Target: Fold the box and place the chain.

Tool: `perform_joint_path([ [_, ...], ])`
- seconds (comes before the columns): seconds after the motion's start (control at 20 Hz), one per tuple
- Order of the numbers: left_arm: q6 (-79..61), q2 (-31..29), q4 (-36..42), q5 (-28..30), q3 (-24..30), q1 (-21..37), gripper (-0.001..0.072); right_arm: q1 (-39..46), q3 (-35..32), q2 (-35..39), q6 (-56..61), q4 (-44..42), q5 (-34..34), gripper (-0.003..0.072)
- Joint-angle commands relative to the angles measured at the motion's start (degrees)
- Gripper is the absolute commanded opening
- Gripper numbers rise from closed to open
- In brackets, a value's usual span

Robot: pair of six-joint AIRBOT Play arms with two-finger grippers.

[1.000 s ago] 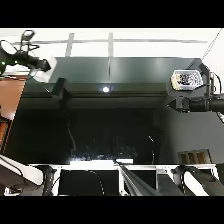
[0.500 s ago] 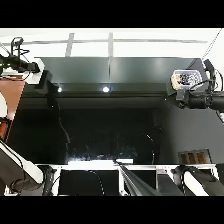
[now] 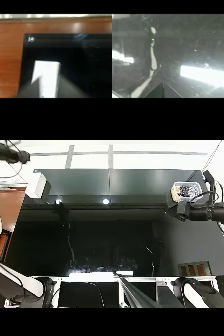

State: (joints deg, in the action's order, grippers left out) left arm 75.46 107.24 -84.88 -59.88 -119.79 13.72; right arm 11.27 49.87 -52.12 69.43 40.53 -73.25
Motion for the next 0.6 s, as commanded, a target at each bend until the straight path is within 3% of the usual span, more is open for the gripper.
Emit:
perform_joint_path([
  [0.0, 1.9, -8.5, 14.4, -12.3, 5.6, -0.7, 0.0025, 0.0, 4.1, 1.0, -1.7, 10.9, -2.5, 0.0014],
  [0.05, 3.3, -10.9, 19.3, -15.8, 8.9, -1.4, 0.0024, 0.0, 4.6, 3.0, -1.7, 15.9, -0.2, 0.0014],
  [0.15, -0.6, -18.0, 23.2, -16.7, 16.6, -4.7, 0.0023, 0.0, 4.5, 8.1, -1.7, 23.8, 4.0, 0.0014],
  [0.25, -0.8, -28.8, 20.5, -9.7, 28.2, -9.8, 0.0024, 0.0, 2.4, 14.2, -3.4, 25.6, 7.6, 0.0014],
  [0.4, -5.4, -49.3, 20.3, 3.1, 53.5, -16.5, 0.0025, 0.0, -7.0, 22.1, -9.7, 24.0, 9.0, 0.0013],
  [0.55, -2.5, -68.7, 19.4, 12.1, 80.8, -18.5, 0.0028, 0.0, -19.1, 25.6, -9.7, 19.8, 18.6, 0.0014],
])
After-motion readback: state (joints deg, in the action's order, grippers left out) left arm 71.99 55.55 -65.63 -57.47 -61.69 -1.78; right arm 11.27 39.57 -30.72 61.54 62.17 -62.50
